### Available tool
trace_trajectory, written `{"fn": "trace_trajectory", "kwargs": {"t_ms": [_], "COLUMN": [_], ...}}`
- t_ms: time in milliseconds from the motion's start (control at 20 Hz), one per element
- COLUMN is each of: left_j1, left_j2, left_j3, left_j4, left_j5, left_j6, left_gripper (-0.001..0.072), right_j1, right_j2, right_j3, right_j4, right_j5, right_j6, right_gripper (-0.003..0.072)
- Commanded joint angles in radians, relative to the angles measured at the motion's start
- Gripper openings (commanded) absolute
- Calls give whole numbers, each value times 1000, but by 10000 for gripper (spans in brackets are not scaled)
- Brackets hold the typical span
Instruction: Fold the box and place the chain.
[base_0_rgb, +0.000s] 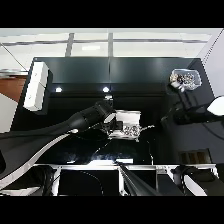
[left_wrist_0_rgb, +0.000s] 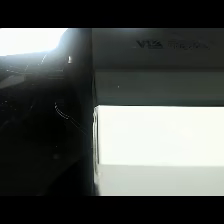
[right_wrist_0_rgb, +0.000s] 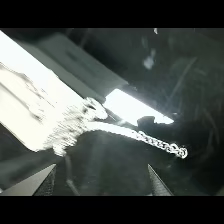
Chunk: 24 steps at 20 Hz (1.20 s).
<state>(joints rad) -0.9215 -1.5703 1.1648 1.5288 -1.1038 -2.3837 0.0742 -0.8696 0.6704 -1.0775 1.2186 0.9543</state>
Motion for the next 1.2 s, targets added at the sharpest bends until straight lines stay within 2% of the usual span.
{"fn": "trace_trajectory", "kwargs": {"t_ms": [0,150,400,550,850,1150], "left_j1": [0,0,0,0,0,0], "left_j2": [0,0,0,0,0,0], "left_j3": [0,0,0,0,0,0], "left_j4": [0,0,0,0,0,0], "left_j5": [-1,0,0,0,0,0], "left_j6": [0,0,0,0,0,0], "left_gripper": [33,33,33,33,33,33], "right_j1": [48,129,140,149,166,167], "right_j2": [3,-21,-164,-200,-239,-275], "right_j3": [-161,-208,-207,-207,-207,-207], "right_j4": [4,9,193,263,266,265], "right_j5": [-192,-333,-368,-391,-452,-461], "right_j6": [-331,-695,-892,-973,-1026,-1046], "right_gripper": [720,718,711,711,711,711]}}
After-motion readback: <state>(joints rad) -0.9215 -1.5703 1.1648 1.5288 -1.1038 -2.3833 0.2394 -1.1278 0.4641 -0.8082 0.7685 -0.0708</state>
